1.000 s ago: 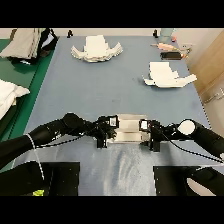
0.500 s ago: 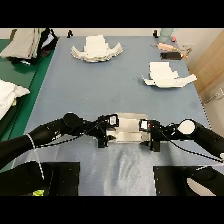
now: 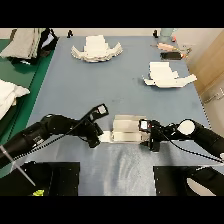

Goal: Fold the box.

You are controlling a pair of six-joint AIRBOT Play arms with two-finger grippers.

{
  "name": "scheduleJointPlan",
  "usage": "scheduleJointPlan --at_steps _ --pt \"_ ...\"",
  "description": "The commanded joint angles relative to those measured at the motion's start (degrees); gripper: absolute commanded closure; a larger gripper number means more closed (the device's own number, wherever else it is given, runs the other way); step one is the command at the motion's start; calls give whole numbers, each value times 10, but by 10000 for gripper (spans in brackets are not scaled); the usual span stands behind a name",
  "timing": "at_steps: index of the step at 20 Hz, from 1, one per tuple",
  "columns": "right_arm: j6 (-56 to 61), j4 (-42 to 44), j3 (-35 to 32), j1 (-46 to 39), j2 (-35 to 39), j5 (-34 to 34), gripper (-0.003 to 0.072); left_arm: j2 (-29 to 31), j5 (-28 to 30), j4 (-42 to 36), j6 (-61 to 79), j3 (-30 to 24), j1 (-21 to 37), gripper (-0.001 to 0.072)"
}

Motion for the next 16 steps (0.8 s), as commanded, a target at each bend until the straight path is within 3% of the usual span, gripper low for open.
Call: scheduleJointPlan --at_steps 1,3,7,12,16 --pt "0 0 0 0 0 0 174 108 -54 143 -348 0 55 692" --pt "0 0 0 0 0 0 174 122 -72 183 -500 0 120 692" --pt "0 0 0 0 0 0 174 46 -119 80 -463 -25 203 692" --pt "0 0 0 0 0 0 174 -92 -68 -89 -345 -48 162 694" --pt "0 0 0 0 0 0 174 -115 7 -128 -334 -44 66 695"
